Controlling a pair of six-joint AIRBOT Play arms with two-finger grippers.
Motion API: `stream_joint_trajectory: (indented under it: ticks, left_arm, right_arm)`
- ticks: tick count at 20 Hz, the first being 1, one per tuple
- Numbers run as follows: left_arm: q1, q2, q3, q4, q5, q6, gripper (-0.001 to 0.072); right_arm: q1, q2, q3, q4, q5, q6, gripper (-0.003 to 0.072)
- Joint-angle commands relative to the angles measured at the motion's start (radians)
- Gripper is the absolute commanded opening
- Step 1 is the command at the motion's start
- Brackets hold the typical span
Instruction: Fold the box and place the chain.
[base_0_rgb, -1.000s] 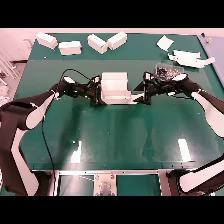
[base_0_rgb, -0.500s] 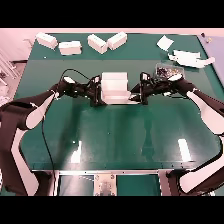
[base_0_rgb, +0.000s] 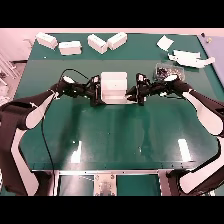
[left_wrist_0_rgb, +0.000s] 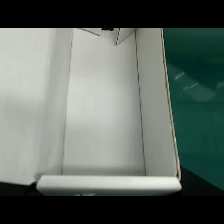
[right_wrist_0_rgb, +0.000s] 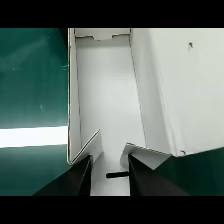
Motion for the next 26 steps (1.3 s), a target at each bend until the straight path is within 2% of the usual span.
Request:
stream_joint_trajectory:
  ticks: [1,3,5,9,12,13,14,16,17,21,24,25,26]
  left_arm:
    - [0.0,0.0,0.0,-0.001,0.001,-0.001,0.0464]
    - [0.0,0.0,0.0,-0.001,0.001,0.0,0.0465]
    - [0.0,0.0,0.0,-0.001,0.001,-0.001,0.0465]
    - [0.0,0.0,0.0,-0.001,0.001,-0.001,0.0465]
    - [-0.001,0.0,0.0,-0.001,0.001,-0.001,0.0465]
    - [0.0,0.0,0.0,-0.001,0.001,0.0,0.0465]
    - [-0.001,0.0,0.0,-0.001,0.001,-0.001,0.0465]
    - [0.0,0.0,0.0,-0.001,0.001,-0.001,0.0465]
    - [-0.001,0.0,0.0,-0.001,0.001,-0.001,0.0465]
    - [0.0,0.0,0.0,-0.001,0.001,0.0,0.0465]
    - [0.0,0.0,0.0,-0.001,0.001,-0.001,0.0465]
    - [0.0,0.0,0.0,-0.001,0.001,0.0,0.0465]
    - [-0.001,0.0,0.0,-0.001,0.001,0.0,0.0465]
  right_arm:
    - [0.017,-0.001,0.0,0.007,-0.007,-0.002,0.0265]
    - [0.018,-0.001,0.0,0.008,-0.011,-0.002,0.0276]
    - [0.022,-0.007,0.0,0.011,-0.011,-0.002,0.0342]
    - [0.025,-0.032,0.0,0.015,-0.01,-0.01,0.0364]
    - [0.025,-0.034,0.001,0.027,-0.011,-0.036,0.0513]
    - [0.025,-0.034,0.001,0.033,-0.011,-0.047,0.0514]
    - [0.026,-0.034,0.001,0.041,-0.011,-0.055,0.0549]
    - [0.026,-0.037,0.001,0.049,-0.011,-0.061,0.0551]
    - [0.026,-0.037,0.001,0.049,-0.011,-0.062,0.0597]
    - [0.026,-0.037,0.001,0.048,-0.011,-0.069,0.0651]
    - [0.027,-0.036,0.001,0.048,-0.011,-0.056,0.065]
    - [0.024,-0.033,0.001,0.046,-0.01,-0.037,0.0601]
    - [0.019,-0.029,0.001,0.038,-0.007,-0.02,0.0517]
